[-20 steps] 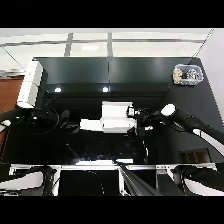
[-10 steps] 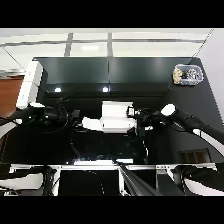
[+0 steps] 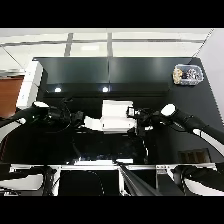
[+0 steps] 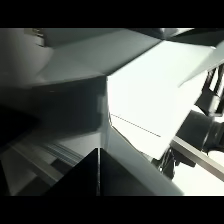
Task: Fold the box and place the chain.
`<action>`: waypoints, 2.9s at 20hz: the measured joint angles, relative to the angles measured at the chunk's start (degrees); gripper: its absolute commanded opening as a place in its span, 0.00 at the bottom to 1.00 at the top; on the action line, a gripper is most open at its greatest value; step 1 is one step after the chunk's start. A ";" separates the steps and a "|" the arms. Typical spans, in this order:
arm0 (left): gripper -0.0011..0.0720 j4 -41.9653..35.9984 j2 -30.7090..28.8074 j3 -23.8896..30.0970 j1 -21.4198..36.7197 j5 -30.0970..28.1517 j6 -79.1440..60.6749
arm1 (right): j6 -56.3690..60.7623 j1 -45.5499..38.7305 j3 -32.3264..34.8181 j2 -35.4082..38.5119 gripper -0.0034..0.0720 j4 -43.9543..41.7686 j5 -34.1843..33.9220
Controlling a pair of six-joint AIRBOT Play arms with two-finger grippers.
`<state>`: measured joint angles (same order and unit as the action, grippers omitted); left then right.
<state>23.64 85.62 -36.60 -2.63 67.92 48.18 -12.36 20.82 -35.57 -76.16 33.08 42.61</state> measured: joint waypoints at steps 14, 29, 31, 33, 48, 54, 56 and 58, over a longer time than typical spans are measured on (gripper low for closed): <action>0.90 11.50 0.00 -10.45 -10.51 -1.53 7.85 | 0.20 0.00 0.00 0.00 0.36 0.11 -0.22; 0.90 18.73 0.02 -17.20 -13.20 0.42 18.03 | 0.46 0.00 0.00 -0.02 0.36 -0.26 -0.61; 0.90 18.60 0.02 -17.25 -12.37 1.64 18.05 | 0.44 0.00 0.00 -0.02 0.36 -0.20 -0.59; 0.90 18.86 0.02 -17.25 -11.89 2.19 18.05 | 0.39 0.00 0.00 -0.02 0.36 -0.13 -0.52; 0.90 14.97 0.02 -17.25 -14.51 0.39 16.68 | 0.37 0.00 0.00 -0.02 0.36 -0.04 -0.39; 0.90 18.45 0.00 -17.27 -18.03 -5.18 21.55 | 0.37 0.00 0.00 -0.02 0.36 -0.02 -0.39; 0.90 19.50 0.02 -17.27 -18.53 -6.91 22.67 | 0.39 0.00 0.00 -0.02 0.36 -0.02 -0.39; 0.90 19.67 0.02 -17.27 -18.80 -7.52 23.54 | 0.39 0.00 0.00 -0.02 0.36 -0.04 -0.39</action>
<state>43.31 85.65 -53.87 -21.43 60.40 71.72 -11.97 20.82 -35.57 -76.18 33.04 42.22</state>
